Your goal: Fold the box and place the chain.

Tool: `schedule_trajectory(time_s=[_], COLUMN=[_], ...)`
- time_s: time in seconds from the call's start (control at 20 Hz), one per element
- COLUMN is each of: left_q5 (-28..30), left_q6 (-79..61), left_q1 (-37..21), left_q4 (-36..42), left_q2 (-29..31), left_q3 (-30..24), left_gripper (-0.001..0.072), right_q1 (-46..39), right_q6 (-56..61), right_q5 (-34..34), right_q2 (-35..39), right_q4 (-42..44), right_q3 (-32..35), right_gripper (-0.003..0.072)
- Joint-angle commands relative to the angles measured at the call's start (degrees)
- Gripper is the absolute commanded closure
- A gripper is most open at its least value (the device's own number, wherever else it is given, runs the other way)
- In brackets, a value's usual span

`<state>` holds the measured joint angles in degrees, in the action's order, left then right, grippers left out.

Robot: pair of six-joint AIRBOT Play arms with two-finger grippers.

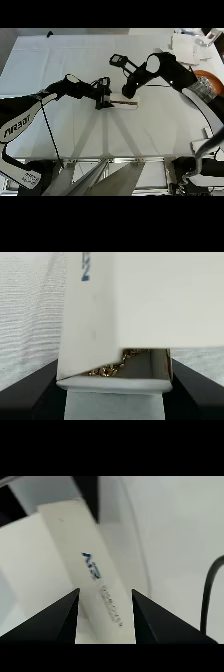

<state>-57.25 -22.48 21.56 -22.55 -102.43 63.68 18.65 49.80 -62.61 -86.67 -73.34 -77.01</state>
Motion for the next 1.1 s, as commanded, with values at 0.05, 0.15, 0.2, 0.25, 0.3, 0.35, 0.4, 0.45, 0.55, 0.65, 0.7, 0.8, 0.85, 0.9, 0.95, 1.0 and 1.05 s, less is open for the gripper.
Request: schedule_trajectory(time_s=[0.05, 0.15, 0.2, 0.25, 0.3, 0.35, 0.4, 0.45, 0.55, 0.65, 0.7, 0.8, 0.85, 0.9, 0.95, 1.0, 1.05], left_q5=[0.02, 0.02, 0.02, 0.02, 0.02, 0.02, 0.02, 0.02, 0.02, 0.02, 0.02, 0.02, 0.02, 0.02, 0.02, 0.02, 0.02], left_q6=[0.0, 0.0, 0.0, 0.0, 0.0, 0.0, 0.0, 0.0, 0.0, 0.0, 0.0, 0.0, 0.0, 0.0, 0.0, 0.0, 0.0], left_q1=[-0.02, -0.02, -0.02, -0.02, -0.02, -0.02, -0.02, -0.02, -0.02, -0.02, -0.02, -0.02, -0.02, -0.02, -0.02, -0.02, -0.02], left_q4=[0.0, 0.0, 0.0, 0.0, 0.0, 0.0, 0.0, 0.0, 0.0, 0.0, 0.0, 0.0, 0.0, 0.0, 0.0, 0.0, 0.0], left_q2=[0.02, 0.02, 0.02, 0.02, 0.02, 0.02, 0.02, 0.02, 0.02, 0.02, 0.02, 0.02, 0.02, 0.02, 0.02, 0.02, 0.02], left_q3=[0.04, 0.04, 0.04, 0.04, 0.04, 0.04, 0.04, 0.04, 0.04, 0.04, 0.04, 0.04, 0.04, 0.04, 0.04, 0.04, 0.04], left_gripper=[0.0393, 0.0393, 0.0393, 0.0393, 0.0393, 0.0393, 0.0393, 0.0393, 0.0393, 0.0393, 0.0393, 0.0393, 0.0393, 0.0393, 0.0393, 0.0393, 0.0393], right_q1=[3.89, 5.03, 5.66, 6.32, 6.78, 7.04, 7.06, 7.04, 7.04, 7.04, 7.04, 7.04, 7.04, 7.04, 7.04, 7.04, 7.04], right_q6=[-5.46, -8.52, -9.31, -9.88, -10.51, -11.5, -11.47, -11.45, -11.3, -11.3, -11.3, -11.3, -11.26, -11.21, -10.99, -10.73, -10.69], right_q5=[1.95, 4.66, 5.09, 5.18, 5.55, 6.03, 7.15, 9.09, 12.85, 15.37, 15.91, 16.02, 16.31, 16.92, 17.59, 18.58, 19.32], right_q2=[1.46, 2.27, 2.58, 2.93, 3.21, 3.26, 3.23, 3.23, 3.21, 3.21, 3.21, 3.21, 3.21, 3.21, 3.21, 3.23, 3.23], right_q4=[-0.39, -0.46, -0.44, -0.46, -0.48, -0.72, -1.44, -2.62, -5.09, -5.9, -6.1, -6.43, -6.43, -6.43, -6.45, -6.45, -6.45], right_q3=[2.21, 3.8, 4.22, 4.5, 4.74, 4.87, 5.05, 5.53, 6.99, 8.98, 9.9, 11.3, 11.69, 11.96, 11.98, 11.98, 12.0], right_gripper=[0.0291, 0.0289, 0.0288, 0.0288, 0.0288, 0.0288, 0.0283, 0.0279, 0.0279, 0.0279, 0.0279, 0.0279, 0.028, 0.0283, 0.0306, 0.0358, 0.0368])
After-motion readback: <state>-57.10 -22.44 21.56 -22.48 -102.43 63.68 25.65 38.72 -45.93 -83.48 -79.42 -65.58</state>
